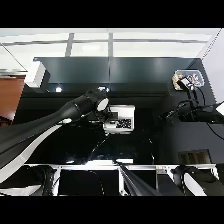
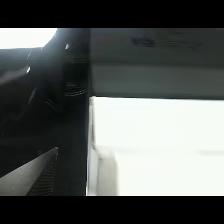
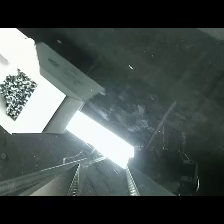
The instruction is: Fold the box and place the chain.
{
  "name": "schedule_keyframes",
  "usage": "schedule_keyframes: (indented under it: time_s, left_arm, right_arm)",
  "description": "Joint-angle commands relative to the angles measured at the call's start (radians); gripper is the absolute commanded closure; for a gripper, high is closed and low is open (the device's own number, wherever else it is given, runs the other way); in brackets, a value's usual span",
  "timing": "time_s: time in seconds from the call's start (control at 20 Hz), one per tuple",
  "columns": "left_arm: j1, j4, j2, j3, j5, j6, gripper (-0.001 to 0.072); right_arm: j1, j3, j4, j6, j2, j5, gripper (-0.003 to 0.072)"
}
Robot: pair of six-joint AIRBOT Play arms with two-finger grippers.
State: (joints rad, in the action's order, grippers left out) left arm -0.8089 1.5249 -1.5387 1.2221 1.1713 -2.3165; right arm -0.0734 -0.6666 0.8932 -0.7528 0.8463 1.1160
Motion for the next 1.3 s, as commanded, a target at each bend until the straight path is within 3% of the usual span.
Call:
schedule_keyframes:
  time_s: [0.0,0.15,0.3,0.4,0.5,0.55,0.65,0.75,0.8,1.05,1.25]
  left_arm:
    - [-0.036,0.140,0.085,0.001,0.047,0.136,0.0132]
    - [-0.053,0.298,0.206,-0.060,0.151,0.222,0.0127]
    - [0.043,0.299,0.346,-0.245,0.065,0.255,0.0127]
    - [0.164,0.083,0.423,-0.352,-0.104,0.429,0.0127]
    - [0.251,-0.286,0.462,-0.429,-0.248,1.049,0.0129]
    - [0.265,-0.389,0.467,-0.443,-0.257,1.292,0.0128]
    - [0.257,-0.436,0.460,-0.447,-0.273,1.615,0.0127]
    - [0.250,-0.432,0.448,-0.455,-0.305,1.875,-0.0011]
    - [0.251,-0.433,0.433,-0.457,-0.332,1.975,-0.0011]
    - [0.341,-0.520,0.283,-0.441,-0.331,2.070,-0.0011]
    - [0.390,-0.753,0.204,-0.442,-0.326,2.272,-0.0011]
  right_arm:
    - [-0.002,0.000,-0.003,-0.002,-0.001,-0.006,0.0348]
    - [-0.002,0.000,-0.003,-0.002,-0.001,-0.014,0.0348]
    - [-0.001,0.000,-0.003,-0.002,-0.001,-0.037,0.0348]
    - [-0.001,0.000,-0.003,-0.002,0.000,-0.043,0.0348]
    - [-0.001,0.000,-0.003,-0.002,0.000,-0.048,0.0348]
    - [-0.001,0.000,-0.003,-0.002,0.000,-0.047,0.0348]
    - [-0.001,0.001,-0.003,-0.003,0.000,-0.038,0.0348]
    - [-0.001,0.001,-0.003,-0.003,0.000,-0.038,0.0348]
    - [-0.001,0.001,-0.003,-0.002,0.000,-0.042,0.0348]
    - [-0.001,0.017,-0.006,-0.003,0.000,-0.040,0.0348]
    - [-0.001,0.022,-0.006,-0.011,0.000,-0.039,0.0348]
